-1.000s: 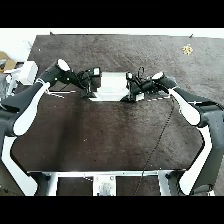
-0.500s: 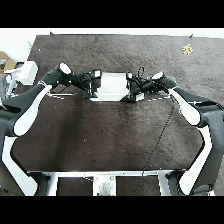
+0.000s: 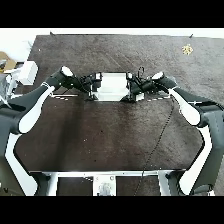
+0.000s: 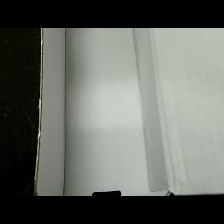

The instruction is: Fold the box and place the chain.

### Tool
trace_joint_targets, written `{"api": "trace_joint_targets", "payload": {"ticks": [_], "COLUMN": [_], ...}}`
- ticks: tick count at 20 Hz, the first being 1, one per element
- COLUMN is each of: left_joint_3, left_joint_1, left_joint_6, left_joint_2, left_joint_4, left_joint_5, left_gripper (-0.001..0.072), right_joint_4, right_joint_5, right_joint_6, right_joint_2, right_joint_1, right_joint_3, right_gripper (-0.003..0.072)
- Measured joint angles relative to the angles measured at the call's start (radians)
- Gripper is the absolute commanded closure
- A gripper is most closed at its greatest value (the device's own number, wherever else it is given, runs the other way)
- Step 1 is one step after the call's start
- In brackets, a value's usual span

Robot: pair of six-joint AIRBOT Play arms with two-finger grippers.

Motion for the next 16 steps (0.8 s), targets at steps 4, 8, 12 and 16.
{"api": "trace_joint_targets", "payload": {"ticks": [4,8,12,16], "left_joint_3": [0.000,0.000,0.000,0.000], "left_joint_1": [0.000,0.000,0.000,0.000], "left_joint_6": [0.010,0.013,0.013,0.013], "left_joint_2": [-0.002,-0.003,-0.004,-0.004], "left_joint_4": [-0.031,-0.038,-0.052,-0.078], "left_joint_5": [-0.002,-0.007,0.002,0.010], "left_gripper": [0.0113,0.0320,0.0431,0.0433], "right_joint_4": [0.000,0.000,0.001,0.000], "right_joint_5": [0.000,0.000,-0.003,-0.002], "right_joint_6": [0.000,0.001,0.002,0.000], "right_joint_2": [0.000,0.000,0.000,0.000], "right_joint_1": [0.000,0.000,0.000,0.000], "right_joint_3": [0.000,0.000,0.000,0.000], "right_gripper": [0.0240,0.0239,0.0239,0.0239]}}
